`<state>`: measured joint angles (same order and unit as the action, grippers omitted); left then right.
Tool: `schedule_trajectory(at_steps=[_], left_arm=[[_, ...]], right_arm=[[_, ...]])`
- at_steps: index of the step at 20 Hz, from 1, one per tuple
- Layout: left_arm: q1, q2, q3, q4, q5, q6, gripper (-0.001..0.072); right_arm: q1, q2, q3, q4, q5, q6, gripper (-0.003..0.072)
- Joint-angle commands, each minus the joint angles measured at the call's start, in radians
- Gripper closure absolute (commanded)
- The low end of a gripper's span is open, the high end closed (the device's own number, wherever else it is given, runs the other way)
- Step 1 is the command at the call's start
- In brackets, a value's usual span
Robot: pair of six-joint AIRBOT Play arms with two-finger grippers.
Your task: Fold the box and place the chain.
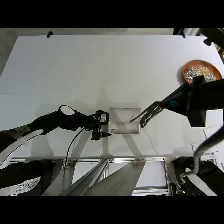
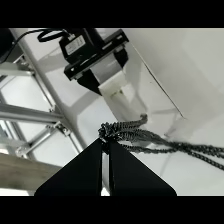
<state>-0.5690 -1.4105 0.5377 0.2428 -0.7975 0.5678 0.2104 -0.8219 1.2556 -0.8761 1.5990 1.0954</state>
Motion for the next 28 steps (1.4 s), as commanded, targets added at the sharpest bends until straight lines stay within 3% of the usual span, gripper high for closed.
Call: schedule_trajectory(at_steps=[1,8,15,19,23,28], left_arm=[[0.000,0.001,0.000,0.000,0.000,0.000,0.0556],[0.000,0.001,0.000,0.000,0.000,0.000,0.0556],[0.000,0.001,0.000,0.000,0.000,0.000,0.0556],[0.000,0.001,0.000,0.000,0.000,0.000,0.0556],[0.000,0.001,0.000,0.000,0.000,0.000,0.0556],[0.000,0.001,0.000,0.000,0.000,0.000,0.0556]], right_arm=[[0.059,0.001,-0.037,-0.014,-0.056,0.004,0.0671],[0.058,0.001,-0.136,-0.018,-0.044,0.008,0.0671],[0.059,0.000,-0.326,-0.009,-0.212,-0.008,0.0671],[0.061,-0.001,-0.408,0.090,-0.281,-0.073,0.0671],[0.158,-0.009,-0.477,0.079,-0.428,-0.084,0.0671],[0.326,-0.107,-0.488,-0.044,-0.541,-0.074,0.0671]])
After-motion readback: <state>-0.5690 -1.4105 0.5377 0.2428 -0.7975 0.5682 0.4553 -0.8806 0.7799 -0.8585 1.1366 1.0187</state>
